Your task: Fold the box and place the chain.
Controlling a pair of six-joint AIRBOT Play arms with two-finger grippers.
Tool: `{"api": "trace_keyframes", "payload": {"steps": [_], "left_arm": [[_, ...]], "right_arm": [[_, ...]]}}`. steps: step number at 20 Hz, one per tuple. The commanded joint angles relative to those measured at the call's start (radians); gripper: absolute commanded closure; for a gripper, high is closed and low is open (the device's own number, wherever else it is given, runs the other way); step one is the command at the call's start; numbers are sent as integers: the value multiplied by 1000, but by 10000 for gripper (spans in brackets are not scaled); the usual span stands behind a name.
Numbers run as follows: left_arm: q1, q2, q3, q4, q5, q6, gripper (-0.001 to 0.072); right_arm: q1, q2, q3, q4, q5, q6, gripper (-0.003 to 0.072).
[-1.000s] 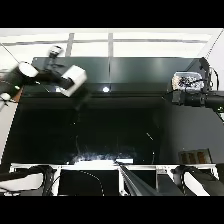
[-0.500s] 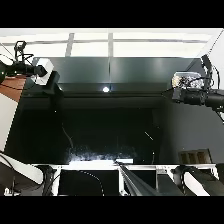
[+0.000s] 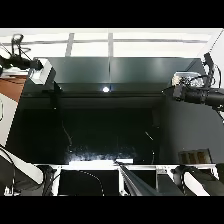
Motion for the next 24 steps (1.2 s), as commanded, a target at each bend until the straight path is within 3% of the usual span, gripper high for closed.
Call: {"api": "trace_keyframes", "payload": {"steps": [1, 3, 4, 6, 7, 9, 12, 13, 15, 18, 22, 24], "left_arm": [[-2, 37, 199, 3, -350, -93, -7], [-3, 143, 178, -14, -489, -199, 13], [-4, 213, 123, -17, -533, -260, 167], [-16, 417, -83, -51, -554, -287, 568], [-31, 530, -209, -73, -522, -278, 680], [-83, 811, -549, -105, -353, -278, 681], [-205, 1237, -1094, -95, -53, -278, 681], [-241, 1355, -1235, -95, 7, -282, 681], [-288, 1513, -1413, -91, 52, -285, 681], [-293, 1598, -1492, -90, 48, -250, 681], [-293, 1567, -1429, -70, 81, -214, 681], [-292, 1556, -1410, -59, 113, -195, 680]], "right_arm": [[-16, 1, 84, -35, 5, 0, 643], [-45, 1, 205, -129, 30, 21, 643], [-58, 1, 262, -188, 42, 52, 643], [-72, 3, 341, -301, 55, 117, 643], [-73, 9, 344, -343, 46, 140, 643], [-71, 14, 314, -428, 57, 183, 643], [-71, 55, 120, -499, -37, 205, 643], [-71, 82, 30, -526, -74, 225, 643], [-71, 166, -128, -544, -146, 235, 643], [-70, 317, -261, -547, -200, 292, 643], [-71, 459, -274, -684, -227, 293, 643], [-71, 470, -274, -686, -238, 298, 643]]}}
